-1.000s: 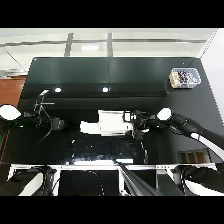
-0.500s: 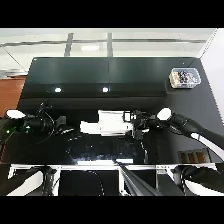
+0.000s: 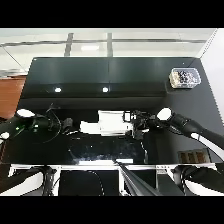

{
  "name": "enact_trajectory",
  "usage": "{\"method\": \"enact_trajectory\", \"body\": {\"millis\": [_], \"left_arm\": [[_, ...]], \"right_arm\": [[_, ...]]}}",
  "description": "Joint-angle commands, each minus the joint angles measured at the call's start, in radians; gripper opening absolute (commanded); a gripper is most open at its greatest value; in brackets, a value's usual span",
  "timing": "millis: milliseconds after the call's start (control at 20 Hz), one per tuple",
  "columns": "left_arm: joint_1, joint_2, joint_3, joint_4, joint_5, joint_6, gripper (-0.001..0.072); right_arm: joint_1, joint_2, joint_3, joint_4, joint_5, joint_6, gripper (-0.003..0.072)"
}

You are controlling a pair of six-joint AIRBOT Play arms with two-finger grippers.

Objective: Fold the box and place the chain.

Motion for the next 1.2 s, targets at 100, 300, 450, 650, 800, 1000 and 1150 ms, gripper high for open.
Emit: {"method": "enact_trajectory", "body": {"millis": [100, 300, 450, 650, 800, 1000, 1150], "left_arm": [[-0.186, -0.016, 0.066, -0.014, 0.135, -0.066, 0.0024], [-0.190, -0.064, 0.105, -0.032, 0.065, -0.048, 0.0025], [-0.189, -0.079, 0.106, -0.016, 0.065, -0.046, 0.0025], [-0.173, -0.077, 0.127, 0.059, 0.070, -0.050, 0.0025], [-0.135, -0.078, 0.134, 0.078, 0.071, -0.060, 0.0024], [-0.167, -0.089, 0.123, 0.077, 0.101, -0.107, 0.0024], [-0.232, -0.112, 0.124, 0.063, 0.089, -0.106, 0.0024]], "right_arm": [[0.001, -0.001, 0.000, 0.000, 0.000, 0.000, 0.0009], [0.001, -0.001, 0.000, 0.000, 0.000, 0.000, 0.0009], [0.001, -0.001, 0.000, 0.000, 0.000, 0.000, 0.0009], [0.001, -0.001, 0.000, 0.000, 0.000, 0.000, 0.0009], [0.001, -0.001, 0.000, 0.000, 0.000, 0.000, 0.0009], [0.001, -0.001, 0.000, 0.000, 0.000, 0.000, 0.0009], [0.001, -0.001, 0.000, 0.000, 0.000, 0.000, 0.0009]]}}
